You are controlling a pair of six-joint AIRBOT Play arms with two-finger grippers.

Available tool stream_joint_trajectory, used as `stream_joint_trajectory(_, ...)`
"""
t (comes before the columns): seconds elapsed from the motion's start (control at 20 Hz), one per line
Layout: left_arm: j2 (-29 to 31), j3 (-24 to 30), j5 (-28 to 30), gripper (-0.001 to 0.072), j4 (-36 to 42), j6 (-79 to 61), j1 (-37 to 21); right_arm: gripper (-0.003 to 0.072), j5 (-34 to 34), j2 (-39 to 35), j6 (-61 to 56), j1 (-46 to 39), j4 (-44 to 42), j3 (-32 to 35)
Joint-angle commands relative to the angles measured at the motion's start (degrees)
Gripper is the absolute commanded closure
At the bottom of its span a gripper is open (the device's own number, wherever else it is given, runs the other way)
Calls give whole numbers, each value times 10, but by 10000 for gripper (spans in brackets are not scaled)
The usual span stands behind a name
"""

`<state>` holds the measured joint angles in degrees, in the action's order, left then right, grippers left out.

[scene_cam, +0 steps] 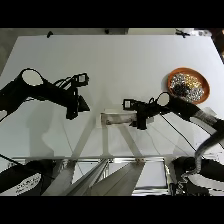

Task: Fold the box and place the chain.

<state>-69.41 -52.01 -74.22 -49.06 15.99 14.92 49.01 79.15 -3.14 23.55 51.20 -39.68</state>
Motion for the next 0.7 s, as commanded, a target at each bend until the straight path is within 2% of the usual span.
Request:
stream_joint_trajectory(0.0, 16, 0, -44, 707, 31, 7, 30, 272, 0, 0, 0, 0, 0, 0)
stream_joint_trajectory(0.2, 3, 0, -21, 707, 83, -50, 132, 272, 0, 0, 0, 0, 0, 0)
stream_joint_trajectory(0.3, -18, 0, 26, 707, 100, -61, 180, 272, 0, 0, 0, 0, 0, 0)
stream_joint_trajectory(0.45, -56, 0, 176, 708, 115, -52, 217, 272, 0, 0, 0, 0, 0, 0)
stream_joint_trajectory(0.65, -111, 0, 397, 708, 239, -41, 214, 272, 0, 0, 0, 0, 0, 0)
